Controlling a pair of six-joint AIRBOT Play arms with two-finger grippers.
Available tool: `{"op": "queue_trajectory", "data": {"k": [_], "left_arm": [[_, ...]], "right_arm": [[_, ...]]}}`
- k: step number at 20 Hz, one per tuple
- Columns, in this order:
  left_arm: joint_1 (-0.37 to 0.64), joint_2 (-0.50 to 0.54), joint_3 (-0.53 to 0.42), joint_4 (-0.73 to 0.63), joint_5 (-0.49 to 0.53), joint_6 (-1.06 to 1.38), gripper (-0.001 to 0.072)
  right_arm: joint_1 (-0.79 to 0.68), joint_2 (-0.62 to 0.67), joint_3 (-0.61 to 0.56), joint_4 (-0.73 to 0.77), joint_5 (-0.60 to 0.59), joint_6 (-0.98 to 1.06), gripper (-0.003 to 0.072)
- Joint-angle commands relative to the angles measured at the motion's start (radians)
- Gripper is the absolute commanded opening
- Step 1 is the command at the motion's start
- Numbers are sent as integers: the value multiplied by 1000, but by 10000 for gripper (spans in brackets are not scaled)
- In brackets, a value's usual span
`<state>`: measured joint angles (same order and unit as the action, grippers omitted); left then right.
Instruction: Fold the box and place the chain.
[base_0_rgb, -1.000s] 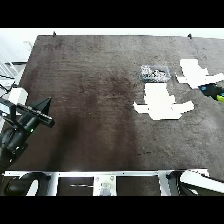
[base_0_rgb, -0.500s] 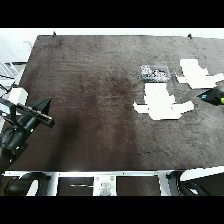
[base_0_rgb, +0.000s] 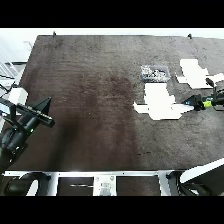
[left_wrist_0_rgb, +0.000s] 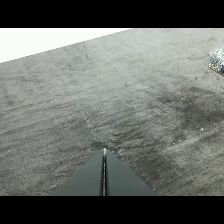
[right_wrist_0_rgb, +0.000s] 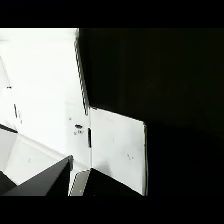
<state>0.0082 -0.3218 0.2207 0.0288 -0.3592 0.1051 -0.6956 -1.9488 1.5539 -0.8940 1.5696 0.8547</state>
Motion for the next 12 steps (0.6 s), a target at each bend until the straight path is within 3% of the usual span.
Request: {"op": "queue_trajectory", "data": {"k": [1,2,3,4,5,8,12], "left_arm": [[0,0,0,0,0,0,20],[0,0,0,0,0,0,20],[0,0,0,0,0,0,20],[0,0,0,0,0,0,20],[0,0,0,0,0,0,20],[0,1,0,0,0,0,20],[0,0,0,0,1,0,20]], "right_arm": [[16,-33,0,5,29,-3,547],[16,-35,0,16,29,-39,331],[16,-35,0,24,29,-51,236],[15,-35,0,29,45,-54,89],[15,-35,0,29,77,-51,7],[16,-8,-31,58,149,-43,4],[31,140,-240,196,77,-59,3]]}}
